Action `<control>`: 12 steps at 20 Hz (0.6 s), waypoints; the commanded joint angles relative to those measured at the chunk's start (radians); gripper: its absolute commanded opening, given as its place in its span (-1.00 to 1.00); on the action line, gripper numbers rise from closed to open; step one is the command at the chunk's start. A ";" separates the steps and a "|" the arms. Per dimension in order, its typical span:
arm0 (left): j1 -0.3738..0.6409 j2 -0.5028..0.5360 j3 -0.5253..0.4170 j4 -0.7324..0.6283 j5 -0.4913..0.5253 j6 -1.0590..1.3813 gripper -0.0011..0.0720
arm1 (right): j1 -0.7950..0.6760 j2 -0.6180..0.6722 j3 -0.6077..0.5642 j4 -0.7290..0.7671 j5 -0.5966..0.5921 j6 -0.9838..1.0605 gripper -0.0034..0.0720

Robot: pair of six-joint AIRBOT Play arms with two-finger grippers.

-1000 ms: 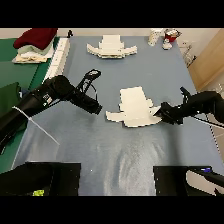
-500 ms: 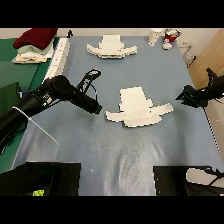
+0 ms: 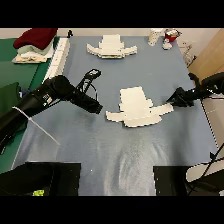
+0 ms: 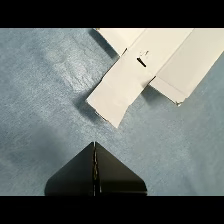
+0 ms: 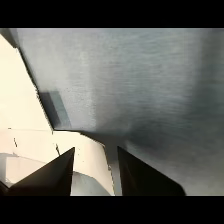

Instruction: Fold the box.

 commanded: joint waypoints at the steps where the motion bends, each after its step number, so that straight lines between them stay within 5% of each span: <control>1: 0.000 0.000 0.000 0.000 0.000 0.000 -0.94 | 0.066 -0.036 0.005 0.010 -0.028 -0.038 0.17; 2: 0.000 0.000 0.000 0.000 0.000 0.000 -0.94 | 0.084 -0.035 0.005 0.011 -0.031 -0.041 0.17; 4: 0.000 0.000 0.000 0.000 0.000 0.000 -0.94 | 0.117 -0.035 0.005 0.012 -0.056 -0.053 -0.33; 8: 0.000 0.000 0.000 -0.005 -0.002 0.000 -0.94 | 0.146 -0.031 0.005 0.016 -0.154 -0.051 -0.34; 10: 0.000 0.000 0.000 -0.012 -0.001 0.000 -0.94 | 0.149 -0.016 0.004 0.021 -0.169 -0.050 -0.82; 12: 0.001 0.000 0.000 -0.035 -0.001 0.000 -0.94 | 0.159 0.016 -0.011 0.036 -0.167 -0.053 -0.91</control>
